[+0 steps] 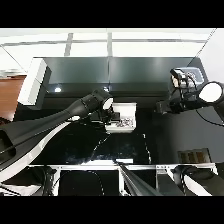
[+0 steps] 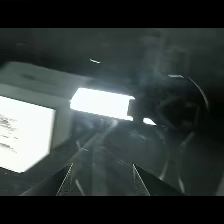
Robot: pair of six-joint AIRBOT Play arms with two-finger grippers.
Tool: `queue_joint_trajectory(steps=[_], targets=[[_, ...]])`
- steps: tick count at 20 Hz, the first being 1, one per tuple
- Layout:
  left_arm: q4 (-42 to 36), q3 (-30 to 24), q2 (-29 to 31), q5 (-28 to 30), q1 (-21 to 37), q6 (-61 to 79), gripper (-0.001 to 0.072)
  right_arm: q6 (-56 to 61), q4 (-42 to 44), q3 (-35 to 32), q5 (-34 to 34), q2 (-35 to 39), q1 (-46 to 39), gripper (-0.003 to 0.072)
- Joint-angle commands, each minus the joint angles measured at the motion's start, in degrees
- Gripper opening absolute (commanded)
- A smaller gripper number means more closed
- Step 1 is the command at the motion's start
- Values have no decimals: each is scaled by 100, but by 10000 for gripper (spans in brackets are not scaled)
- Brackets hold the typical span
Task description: Fold the box and place the chain.
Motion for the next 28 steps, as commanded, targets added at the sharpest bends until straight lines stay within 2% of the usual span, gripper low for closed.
queue_joint_trajectory(steps=[1,2,3,6,8,10,12,13,14,15,16,17,18,19,20,22,25,27,28], targets=[[-33,151,35,-133,-52,2,303,-2,-138,0,120,24,-131,451],[81,195,107,-208,-63,9,578,-2,-136,0,118,24,-131,451],[177,197,223,-216,-70,68,683,-4,-144,0,118,24,-133,451],[640,168,841,-249,-190,575,682,-2,-142,0,136,24,-133,451],[1123,-92,1453,-216,-243,651,682,0,-142,0,142,24,-133,451],[1327,-782,2122,11,13,640,680,0,-142,0,153,24,-133,452],[774,-1794,2815,610,625,636,680,0,-140,0,164,24,-131,451],[302,-2387,3176,1207,984,697,680,0,-138,0,184,24,-133,451],[-507,-3062,3567,1993,1421,1099,680,2,-138,0,219,24,-131,451],[-1510,-3679,3895,2699,1814,1880,681,2,-138,0,258,24,-131,451],[-2852,-4277,4175,3206,2184,3318,680,2,-138,0,291,24,-131,451],[-4157,-4745,4341,3327,2496,5090,680,2,-136,0,299,24,-131,452],[-5095,-5056,4395,3112,2704,6824,679,2,-136,0,297,24,-133,451],[-5613,-5263,4374,2616,2824,8596,680,2,-133,0,295,24,-131,451],[-5654,-5372,4341,2173,2824,9949,680,4,-133,0,297,24,-131,451],[-5591,-5442,4297,1845,2739,11726,688,7,-125,0,293,24,-133,451],[-5525,-5440,4295,2291,2579,13735,715,118,-118,0,295,24,-131,452],[-5141,-5368,4247,2859,2503,13873,715,199,-118,0,297,24,-131,452],[-4924,-5254,4179,2922,2476,13890,715,199,-101,0,297,24,-133,452]])
